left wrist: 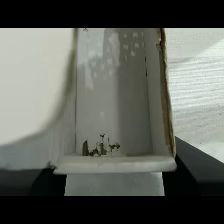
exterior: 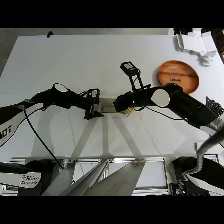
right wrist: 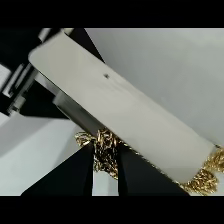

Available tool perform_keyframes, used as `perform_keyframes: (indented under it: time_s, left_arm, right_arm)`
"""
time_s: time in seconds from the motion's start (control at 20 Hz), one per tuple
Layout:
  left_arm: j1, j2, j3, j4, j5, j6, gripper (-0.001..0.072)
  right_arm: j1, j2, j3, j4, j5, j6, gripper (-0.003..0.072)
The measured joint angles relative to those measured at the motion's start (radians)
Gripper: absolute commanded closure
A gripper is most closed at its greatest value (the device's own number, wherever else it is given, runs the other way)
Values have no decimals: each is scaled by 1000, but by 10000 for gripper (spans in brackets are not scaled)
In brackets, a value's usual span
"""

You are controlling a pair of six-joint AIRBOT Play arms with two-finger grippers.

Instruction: Fold the box and place the chain.

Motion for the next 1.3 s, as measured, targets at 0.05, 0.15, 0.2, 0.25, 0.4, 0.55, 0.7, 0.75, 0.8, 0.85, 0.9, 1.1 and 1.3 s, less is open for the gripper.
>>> perform_keyframes:
  time_s: [0.05,0.15,0.2,0.25,0.4,0.55,0.7,0.75,0.8,0.85,0.9,1.1,1.3]
  left_arm:
    - [0,0,0,0,0,0,561]
    - [0,0,0,0,0,0,561]
    - [0,0,0,0,0,0,561]
    - [0,0,0,0,0,0,561]
    - [0,0,0,0,0,0,561]
    - [0,0,0,0,0,0,561]
    - [0,0,0,0,0,0,561]
    - [0,0,0,0,0,0,561]
    - [0,0,0,0,0,0,561]
    - [0,0,0,0,0,0,561]
    - [0,0,0,0,0,0,561]
    - [0,0,0,0,0,0,561]
    - [0,0,0,0,0,0,561]
  right_arm:
    - [3,-2,0,11,-17,0,679]
    - [7,-13,2,40,-47,-3,679]
    - [9,-23,2,54,-55,-4,679]
    - [13,-35,2,65,-64,-5,679]
    - [38,-75,6,86,-89,-7,679]
    - [62,-116,28,96,-108,-11,679]
    - [71,-147,58,99,-121,-11,678]
    - [72,-154,66,99,-125,-11,678]
    - [74,-158,71,98,-126,-12,677]
    - [75,-162,74,96,-126,-15,672]
    - [75,-164,77,93,-125,-19,652]
    - [73,-168,82,89,-107,-30,331]
    - [47,-161,82,87,-18,-54,333]
